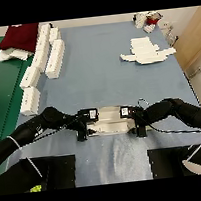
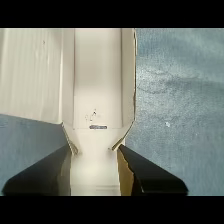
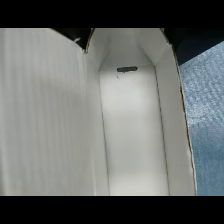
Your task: Fold the box.
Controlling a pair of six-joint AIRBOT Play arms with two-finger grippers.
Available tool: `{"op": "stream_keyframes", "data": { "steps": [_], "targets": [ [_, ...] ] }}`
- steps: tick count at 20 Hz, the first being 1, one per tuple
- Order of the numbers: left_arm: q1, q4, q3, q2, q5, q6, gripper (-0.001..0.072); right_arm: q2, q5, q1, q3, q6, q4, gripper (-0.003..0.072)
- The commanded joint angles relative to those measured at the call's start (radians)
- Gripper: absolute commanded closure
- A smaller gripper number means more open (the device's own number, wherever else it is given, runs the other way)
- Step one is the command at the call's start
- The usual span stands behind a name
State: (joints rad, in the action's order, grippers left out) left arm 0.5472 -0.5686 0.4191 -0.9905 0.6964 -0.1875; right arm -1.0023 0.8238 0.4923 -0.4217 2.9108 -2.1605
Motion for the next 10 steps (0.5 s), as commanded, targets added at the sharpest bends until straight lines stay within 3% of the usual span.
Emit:
{"op": "stream_keyframes", "data": {
  "steps": [1, 2, 10],
  "targets": [
    [0.034, 0.058, 0.001, -0.025, -0.043, -0.034, 0.0384, 0.0, 0.0, 0.0, -0.001, 0.0, 0.0, 0.0177],
    [0.04, 0.06, 0.001, -0.028, -0.048, -0.034, 0.0542, 0.0, 0.0, 0.0, -0.001, 0.0, 0.0, 0.0177],
    [0.071, 0.19, 0.001, -0.052, -0.069, -0.074, 0.054, 0.0, 0.0, 0.0, -0.001, 0.0, 0.0, 0.0177]
  ]
}}
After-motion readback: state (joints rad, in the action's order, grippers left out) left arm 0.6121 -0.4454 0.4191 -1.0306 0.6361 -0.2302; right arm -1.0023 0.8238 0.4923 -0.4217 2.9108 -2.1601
